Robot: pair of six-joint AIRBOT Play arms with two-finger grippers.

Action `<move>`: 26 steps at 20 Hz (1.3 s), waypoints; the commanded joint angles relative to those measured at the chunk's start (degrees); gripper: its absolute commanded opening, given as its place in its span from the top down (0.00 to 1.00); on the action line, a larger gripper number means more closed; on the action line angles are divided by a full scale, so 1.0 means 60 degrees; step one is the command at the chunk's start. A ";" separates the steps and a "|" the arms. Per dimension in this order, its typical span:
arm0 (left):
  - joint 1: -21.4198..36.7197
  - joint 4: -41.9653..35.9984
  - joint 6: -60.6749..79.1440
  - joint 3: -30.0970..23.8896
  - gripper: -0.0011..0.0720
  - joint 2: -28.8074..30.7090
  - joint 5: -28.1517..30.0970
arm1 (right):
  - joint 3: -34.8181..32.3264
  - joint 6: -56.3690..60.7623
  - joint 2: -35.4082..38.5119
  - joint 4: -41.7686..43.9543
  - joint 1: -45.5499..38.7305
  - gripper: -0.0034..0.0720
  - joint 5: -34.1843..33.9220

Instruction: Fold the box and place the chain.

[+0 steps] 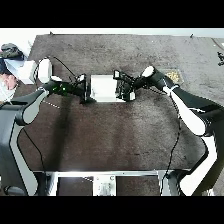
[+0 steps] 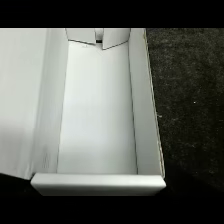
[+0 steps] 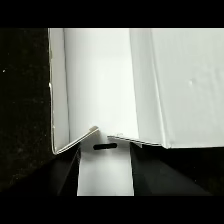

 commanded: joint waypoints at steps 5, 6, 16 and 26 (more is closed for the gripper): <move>-0.0007 -0.0004 0.0018 0.0000 0.23 0.0007 -0.0007 | -0.0004 -0.0036 -0.0029 0.0310 0.0069 0.51 -0.0146; -0.0007 -0.0004 0.0015 0.0000 0.23 0.0007 -0.0004 | -0.0004 -0.0036 -0.0051 0.0306 0.0069 0.51 -0.0142; -0.0007 -0.0004 0.0018 0.0000 0.23 0.0007 -0.0004 | -0.0004 -0.0685 -0.0153 0.0317 0.0244 0.62 -0.0346; -0.0007 -0.0004 0.0015 0.0000 0.23 0.0007 -0.0004 | -0.0004 -0.0688 -0.0270 0.0342 0.0248 0.38 -0.0240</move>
